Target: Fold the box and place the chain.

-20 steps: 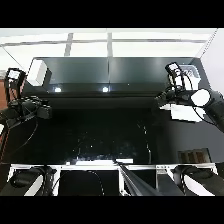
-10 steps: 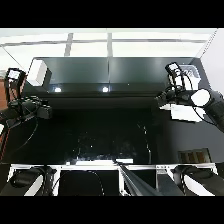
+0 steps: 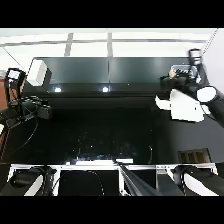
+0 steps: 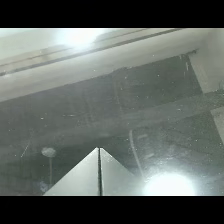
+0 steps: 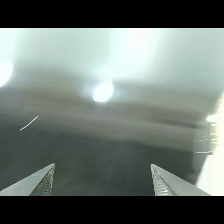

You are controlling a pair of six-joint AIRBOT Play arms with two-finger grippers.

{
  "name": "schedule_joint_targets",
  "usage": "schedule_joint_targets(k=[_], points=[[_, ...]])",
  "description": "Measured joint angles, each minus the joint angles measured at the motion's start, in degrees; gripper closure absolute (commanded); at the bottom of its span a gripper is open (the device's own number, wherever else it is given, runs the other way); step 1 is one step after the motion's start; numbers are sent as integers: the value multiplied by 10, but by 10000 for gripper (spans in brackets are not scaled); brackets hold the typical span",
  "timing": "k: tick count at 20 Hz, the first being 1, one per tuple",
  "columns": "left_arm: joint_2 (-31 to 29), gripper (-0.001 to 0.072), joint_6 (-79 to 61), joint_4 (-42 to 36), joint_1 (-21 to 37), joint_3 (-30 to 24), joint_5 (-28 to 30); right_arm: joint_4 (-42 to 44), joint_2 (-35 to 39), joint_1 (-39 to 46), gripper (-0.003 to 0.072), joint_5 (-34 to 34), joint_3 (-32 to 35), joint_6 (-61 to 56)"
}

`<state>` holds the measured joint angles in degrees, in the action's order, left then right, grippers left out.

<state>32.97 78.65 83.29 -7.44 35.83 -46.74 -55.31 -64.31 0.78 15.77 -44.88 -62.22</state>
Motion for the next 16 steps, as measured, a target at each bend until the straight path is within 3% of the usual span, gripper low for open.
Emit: schedule_joint_targets(k=[2, 4, 9, 12, 14, 15, 16], points=[[0, 684, 0, 0, 0, 0, 2, 6, -28, 96, -27, -25, -10, -63], [0, 684, 0, 0, 0, 0, 5, 7, -62, 206, -27, 3, -38, -117], [1, 684, 0, -2, 0, 0, 23, -23, -160, 427, -26, 216, -157, -116], [7, 684, 0, -7, 0, 0, 26, -30, -217, 477, -26, 372, -215, -21], [13, 684, 0, -16, 0, 0, 28, -33, -244, 482, -25, 440, -235, 38], [16, 684, 0, -21, 0, 0, 29, -33, -253, 478, 30, 456, -241, 63], [20, 684, 0, -27, 0, 0, 29, -33, -259, 471, 267, 466, -245, 82]])
